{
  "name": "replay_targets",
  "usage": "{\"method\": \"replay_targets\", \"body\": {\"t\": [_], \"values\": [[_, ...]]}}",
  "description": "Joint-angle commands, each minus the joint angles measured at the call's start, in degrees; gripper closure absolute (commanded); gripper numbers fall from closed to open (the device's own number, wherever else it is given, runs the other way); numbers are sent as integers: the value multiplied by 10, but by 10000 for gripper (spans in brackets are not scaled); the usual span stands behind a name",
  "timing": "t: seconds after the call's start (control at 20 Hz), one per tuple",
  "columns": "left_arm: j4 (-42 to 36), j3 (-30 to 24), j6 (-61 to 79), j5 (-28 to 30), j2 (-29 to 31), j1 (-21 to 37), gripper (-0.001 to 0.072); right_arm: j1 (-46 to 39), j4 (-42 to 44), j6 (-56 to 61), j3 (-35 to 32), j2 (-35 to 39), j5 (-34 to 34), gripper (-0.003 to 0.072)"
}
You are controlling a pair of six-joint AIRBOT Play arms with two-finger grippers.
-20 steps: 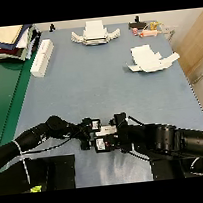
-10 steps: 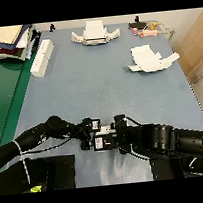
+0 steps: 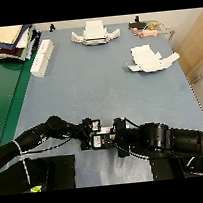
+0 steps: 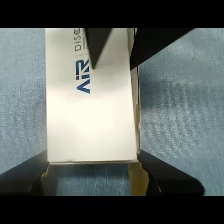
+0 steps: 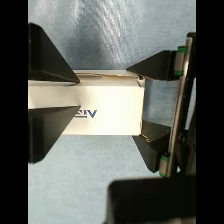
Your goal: Fold the box.
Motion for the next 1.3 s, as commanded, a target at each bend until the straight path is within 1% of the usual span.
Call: {"method": "replay_targets", "body": {"t": [0.0,0.1,0.25,0.35,0.4,0.45,0.5,0.55,0.6,0.7,0.8,0.85,0.9,0.95,1.25], "values": [[0,0,0,2,0,0,372,0,16,0,0,0,-10,479],[0,0,-1,2,0,0,372,0,16,0,0,7,-14,333],[0,0,-1,2,0,0,372,0,13,30,0,43,-19,331],[0,0,-1,2,0,0,372,-3,-2,83,0,76,-48,331],[0,0,-1,2,0,0,372,-7,-7,115,-2,92,-64,361],[0,0,-1,2,0,0,372,-14,-7,138,-9,107,-67,506],[0,0,-1,2,0,0,372,-19,-6,159,-25,126,-57,685],[0,0,-1,2,0,0,372,-20,-6,193,-48,144,-31,685],[0,0,0,2,0,0,372,-20,-5,246,-77,164,14,685],[0,0,-1,2,0,0,372,-20,4,359,-141,198,144,685],[0,0,-1,2,0,0,372,-19,11,455,-205,214,294,685],[0,0,-1,2,0,0,372,-19,11,489,-232,213,352,685],[0,0,-1,2,0,0,372,-20,11,503,-255,208,395,685],[0,0,-1,2,0,0,372,-20,11,506,-271,201,416,685],[0,0,-1,2,0,0,372,-19,4,504,-279,146,418,685]]}}
